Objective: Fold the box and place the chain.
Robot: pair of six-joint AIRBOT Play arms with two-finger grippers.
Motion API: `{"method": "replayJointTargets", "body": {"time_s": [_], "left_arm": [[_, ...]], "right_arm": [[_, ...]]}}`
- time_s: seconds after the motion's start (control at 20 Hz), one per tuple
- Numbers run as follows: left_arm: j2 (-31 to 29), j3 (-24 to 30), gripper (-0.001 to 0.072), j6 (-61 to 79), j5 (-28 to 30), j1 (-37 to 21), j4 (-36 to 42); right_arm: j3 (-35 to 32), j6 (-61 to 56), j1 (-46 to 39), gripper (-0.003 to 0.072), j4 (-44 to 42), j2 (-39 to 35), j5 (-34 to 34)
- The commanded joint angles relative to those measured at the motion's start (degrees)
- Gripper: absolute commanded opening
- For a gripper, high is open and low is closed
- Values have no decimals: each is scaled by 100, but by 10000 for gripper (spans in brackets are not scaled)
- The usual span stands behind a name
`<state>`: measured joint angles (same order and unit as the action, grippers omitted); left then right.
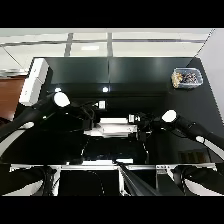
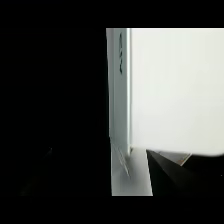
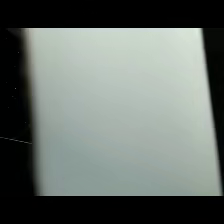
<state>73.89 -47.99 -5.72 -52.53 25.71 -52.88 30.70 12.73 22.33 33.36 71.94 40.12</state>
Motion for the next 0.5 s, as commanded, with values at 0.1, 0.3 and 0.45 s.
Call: {"method": "replayJointTargets", "body": {"time_s": [0.1,0.3,0.45], "left_arm": [[-678,-2,28,-3515,-1589,-162,-553],[-675,476,25,-3036,-1731,-22,1838],[-675,887,24,-2103,-575,-11,3434]], "right_arm": [[0,-52,0,128,7,2,-11],[0,-52,0,127,7,0,-13],[0,-52,0,127,7,2,-13]]}}
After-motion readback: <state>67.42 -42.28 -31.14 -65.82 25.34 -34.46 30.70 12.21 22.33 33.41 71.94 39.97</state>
